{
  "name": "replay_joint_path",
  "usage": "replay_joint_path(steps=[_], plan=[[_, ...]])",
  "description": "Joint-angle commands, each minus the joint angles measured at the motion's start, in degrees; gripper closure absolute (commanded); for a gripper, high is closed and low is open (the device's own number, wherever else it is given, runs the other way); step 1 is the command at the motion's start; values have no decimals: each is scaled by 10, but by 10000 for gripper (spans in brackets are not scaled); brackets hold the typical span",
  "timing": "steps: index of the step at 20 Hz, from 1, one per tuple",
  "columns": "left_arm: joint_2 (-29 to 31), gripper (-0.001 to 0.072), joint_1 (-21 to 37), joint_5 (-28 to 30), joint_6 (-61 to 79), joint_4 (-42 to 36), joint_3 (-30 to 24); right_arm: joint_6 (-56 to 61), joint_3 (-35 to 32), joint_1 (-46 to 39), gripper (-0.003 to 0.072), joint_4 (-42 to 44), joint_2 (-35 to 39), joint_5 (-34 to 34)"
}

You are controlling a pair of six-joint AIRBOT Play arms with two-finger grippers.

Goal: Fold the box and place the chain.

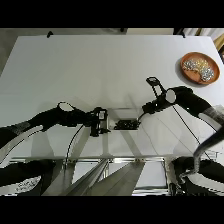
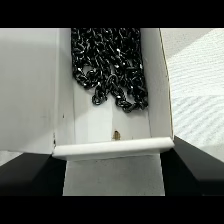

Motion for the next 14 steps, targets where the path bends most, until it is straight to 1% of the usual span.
replay_joint_path(steps=[1,4,7,10,14], plan=[[0,497,0,0,0,0,0,2,0,1,660,3,-9,7],[0,497,0,0,0,0,0,-4,0,1,671,3,-5,8],[0,497,0,0,0,0,0,-19,0,1,671,5,28,12],[0,497,0,0,0,0,0,-30,-1,1,672,5,105,13],[0,497,0,0,0,-2,0,-63,0,6,672,9,243,47]])
